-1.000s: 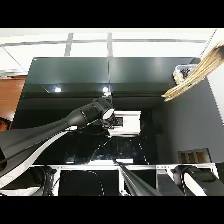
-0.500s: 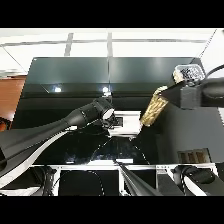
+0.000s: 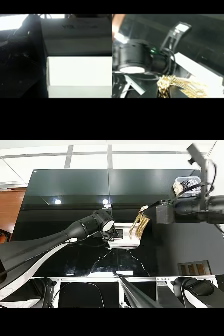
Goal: Fold the box and place the chain.
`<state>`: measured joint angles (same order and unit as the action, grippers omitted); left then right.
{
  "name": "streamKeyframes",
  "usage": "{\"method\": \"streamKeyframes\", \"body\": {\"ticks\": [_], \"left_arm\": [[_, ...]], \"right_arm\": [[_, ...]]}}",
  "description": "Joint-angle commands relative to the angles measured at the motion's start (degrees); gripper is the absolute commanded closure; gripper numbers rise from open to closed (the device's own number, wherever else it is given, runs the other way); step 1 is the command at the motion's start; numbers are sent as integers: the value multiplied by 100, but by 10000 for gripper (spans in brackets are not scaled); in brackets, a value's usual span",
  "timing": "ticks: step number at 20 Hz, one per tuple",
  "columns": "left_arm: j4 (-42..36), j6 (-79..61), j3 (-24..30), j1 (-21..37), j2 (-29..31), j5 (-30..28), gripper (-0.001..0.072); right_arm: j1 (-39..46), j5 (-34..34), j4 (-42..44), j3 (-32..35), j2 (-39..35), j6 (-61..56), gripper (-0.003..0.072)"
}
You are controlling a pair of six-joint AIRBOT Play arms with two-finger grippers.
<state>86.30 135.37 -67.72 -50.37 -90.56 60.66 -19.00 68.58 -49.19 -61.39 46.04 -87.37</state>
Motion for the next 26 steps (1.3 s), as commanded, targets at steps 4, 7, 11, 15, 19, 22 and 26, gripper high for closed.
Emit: {"method": "streamKeyframes", "body": {"ticks": [4,7,11,15,19,22,26], "left_arm": [[0,0,-7,2,-2,0,687],[0,0,-7,4,-2,0,686],[0,0,-7,4,-2,-4,686],[0,2,-7,4,-2,-20,686],[0,2,-7,4,-2,-20,686],[0,2,-7,4,-2,-20,686],[-28,2,-4,-2,-2,-17,686]], "right_arm": [[-411,-1113,162,1005,33,-306,674],[-678,-1530,170,1123,155,-334,674],[-682,-1281,-114,1139,400,-361,674],[-682,-1292,-223,1491,538,-422,674],[-682,-1357,-197,1978,546,-472,330],[-514,-1235,-245,1899,518,-400,324],[269,-535,-1047,1652,85,-295,324]]}}
